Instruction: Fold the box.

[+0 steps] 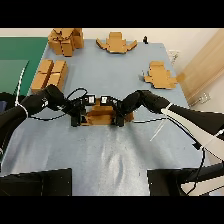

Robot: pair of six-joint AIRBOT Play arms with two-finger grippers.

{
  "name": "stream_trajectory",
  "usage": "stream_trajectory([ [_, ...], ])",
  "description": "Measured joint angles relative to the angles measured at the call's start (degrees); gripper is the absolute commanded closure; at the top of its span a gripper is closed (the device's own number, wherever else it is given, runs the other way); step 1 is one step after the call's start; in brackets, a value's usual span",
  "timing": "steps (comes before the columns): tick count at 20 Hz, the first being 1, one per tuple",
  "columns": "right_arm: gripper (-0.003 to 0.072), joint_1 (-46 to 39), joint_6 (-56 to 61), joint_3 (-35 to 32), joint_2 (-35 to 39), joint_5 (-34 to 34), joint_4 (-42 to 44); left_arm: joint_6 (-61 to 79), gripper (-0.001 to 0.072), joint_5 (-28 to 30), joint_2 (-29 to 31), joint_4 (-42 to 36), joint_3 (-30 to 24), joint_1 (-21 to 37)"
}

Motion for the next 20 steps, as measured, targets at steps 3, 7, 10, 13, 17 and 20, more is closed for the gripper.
stream_trajectory([
  [3,0.0667,0.0,0.0,0.0,0.0,0.0,0.0,-0.3,0.0355,0.4,0.0,1.1,0.0,0.0],
  [7,0.0667,0.0,0.0,0.0,0.0,-0.1,0.0,-0.5,0.0182,1.8,0.0,0.1,0.0,-0.7],
  [10,0.0667,0.0,0.0,0.0,0.0,-0.2,-0.1,-0.5,0.0183,3.8,0.0,-0.6,0.0,-2.1],
  [13,0.0667,0.0,0.0,0.0,0.0,-0.2,-0.1,-0.9,0.0541,3.6,0.0,-0.9,0.0,-3.5],
  [17,0.0667,0.0,0.0,0.0,0.0,-0.2,-0.1,-1.7,0.0603,3.0,0.0,-0.9,0.0,-4.2],
  [20,0.0667,0.0,0.0,0.0,0.0,-0.2,-0.1,-2.0,0.0603,3.0,0.0,-2.3,0.0,-4.4],
])
